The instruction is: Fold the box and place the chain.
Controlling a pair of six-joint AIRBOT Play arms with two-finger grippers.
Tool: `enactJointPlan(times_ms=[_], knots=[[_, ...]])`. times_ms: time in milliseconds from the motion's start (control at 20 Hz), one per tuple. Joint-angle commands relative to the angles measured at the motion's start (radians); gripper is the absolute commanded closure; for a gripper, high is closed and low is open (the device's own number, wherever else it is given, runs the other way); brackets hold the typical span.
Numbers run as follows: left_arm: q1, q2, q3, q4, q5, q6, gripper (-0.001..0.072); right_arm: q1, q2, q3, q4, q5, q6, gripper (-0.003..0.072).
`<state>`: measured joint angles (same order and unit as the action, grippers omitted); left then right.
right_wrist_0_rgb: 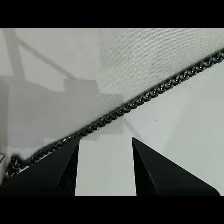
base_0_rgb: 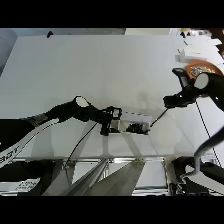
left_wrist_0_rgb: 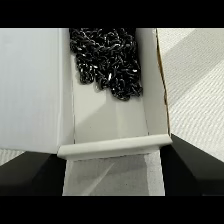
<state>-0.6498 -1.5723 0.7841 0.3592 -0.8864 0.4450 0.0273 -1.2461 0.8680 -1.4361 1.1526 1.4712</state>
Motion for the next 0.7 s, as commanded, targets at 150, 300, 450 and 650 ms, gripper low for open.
enactJointPlan(times_ms=[150,300,450,650], knots=[[0.000,0.000,0.001,0.000,0.000,0.000,0.0502,-0.002,-0.059,-0.061,-0.003,-0.070,0.051,0.0394],[0.000,0.000,0.001,0.000,0.000,0.000,0.0502,-0.002,-0.059,-0.077,-0.002,-0.104,0.053,0.0396],[0.000,0.000,0.001,0.000,0.000,0.000,0.0502,-0.002,-0.062,-0.097,-0.004,-0.127,0.066,0.0431],[0.000,0.000,0.001,0.000,0.000,0.000,0.0502,-0.002,-0.066,-0.114,-0.007,-0.152,0.066,0.0465]])
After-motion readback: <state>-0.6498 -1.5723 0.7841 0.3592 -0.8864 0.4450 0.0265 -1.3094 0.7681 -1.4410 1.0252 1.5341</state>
